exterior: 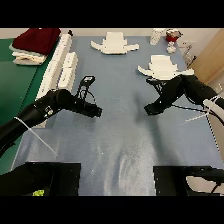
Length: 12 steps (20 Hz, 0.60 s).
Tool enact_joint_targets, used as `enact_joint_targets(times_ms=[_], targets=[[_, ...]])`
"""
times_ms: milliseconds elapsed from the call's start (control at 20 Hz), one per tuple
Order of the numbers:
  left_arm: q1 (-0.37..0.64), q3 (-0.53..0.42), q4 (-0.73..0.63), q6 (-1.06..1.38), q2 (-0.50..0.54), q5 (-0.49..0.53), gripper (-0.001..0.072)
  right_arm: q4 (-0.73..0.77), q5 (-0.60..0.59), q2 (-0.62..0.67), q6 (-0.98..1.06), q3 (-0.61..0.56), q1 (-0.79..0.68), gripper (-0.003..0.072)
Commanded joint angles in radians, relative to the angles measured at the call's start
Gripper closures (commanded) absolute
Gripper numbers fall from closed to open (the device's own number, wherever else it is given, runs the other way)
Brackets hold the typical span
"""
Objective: Fold the box.
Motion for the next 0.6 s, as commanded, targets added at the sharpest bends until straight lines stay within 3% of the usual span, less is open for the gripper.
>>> enact_joint_targets(times_ms=[0,300,550], targets=[[0.0,-0.001,0.0,0.0,-0.001,0.0,0.0699,0.072,0.001,0.0,0.0,0.001,0.0,0.0666],[0.0,-0.001,0.0,0.0,-0.001,0.0,0.0698,0.135,0.001,0.0,0.031,0.001,0.0,0.0667],[0.0,-0.001,0.0,0.0,-0.001,0.0,0.0698,0.124,0.047,0.0,0.386,0.003,-0.003,0.0667]])
